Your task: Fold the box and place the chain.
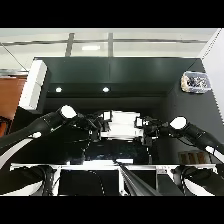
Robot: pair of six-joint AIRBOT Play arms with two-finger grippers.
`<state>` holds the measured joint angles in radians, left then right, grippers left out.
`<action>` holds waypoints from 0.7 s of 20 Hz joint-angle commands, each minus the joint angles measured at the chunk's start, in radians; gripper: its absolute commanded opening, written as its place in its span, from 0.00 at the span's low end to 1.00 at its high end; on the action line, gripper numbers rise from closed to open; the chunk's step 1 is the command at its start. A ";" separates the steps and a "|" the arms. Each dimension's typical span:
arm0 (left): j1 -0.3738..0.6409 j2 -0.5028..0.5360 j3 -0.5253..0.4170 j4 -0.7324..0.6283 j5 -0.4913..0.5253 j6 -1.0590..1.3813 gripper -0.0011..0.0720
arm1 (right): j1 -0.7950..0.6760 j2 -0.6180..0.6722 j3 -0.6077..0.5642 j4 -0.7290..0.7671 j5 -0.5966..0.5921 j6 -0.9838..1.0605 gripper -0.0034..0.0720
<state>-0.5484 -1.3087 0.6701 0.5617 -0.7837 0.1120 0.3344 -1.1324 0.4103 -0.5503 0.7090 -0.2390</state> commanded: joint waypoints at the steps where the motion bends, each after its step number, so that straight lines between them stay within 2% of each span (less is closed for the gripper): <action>1: 0.068 0.085 0.001 0.153 -0.019 -0.253 0.06 | 0.000 0.000 0.001 -0.001 0.001 -0.001 0.36; 5: 0.271 0.270 0.001 0.509 -0.159 -0.692 0.06 | 0.000 0.000 0.001 0.000 0.001 -0.001 0.36; 7: 0.392 0.321 -0.002 0.553 -0.224 -0.818 0.06 | 0.000 0.000 0.001 -0.001 0.001 -0.001 0.36; 10: 0.544 0.306 -0.021 0.539 -0.233 -1.333 0.06 | 0.000 0.000 0.001 -0.001 0.001 -0.001 0.36; 11: 0.579 0.289 -0.048 0.493 -0.239 -1.460 0.06 | 0.000 0.000 0.001 -0.001 0.001 -0.001 0.36; 12: 0.599 0.266 -0.076 0.418 -0.253 -1.473 0.06 | 0.000 0.000 0.001 -0.001 0.001 -0.001 0.36; 14: 0.603 0.200 -0.124 0.249 -0.301 -1.330 0.06 | 0.000 0.000 0.001 -0.001 0.001 -0.001 0.36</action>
<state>-0.0036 -1.0573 0.5995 0.9756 -1.0237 -1.1229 0.3344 -1.1324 0.4103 -0.5510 0.7094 -0.2398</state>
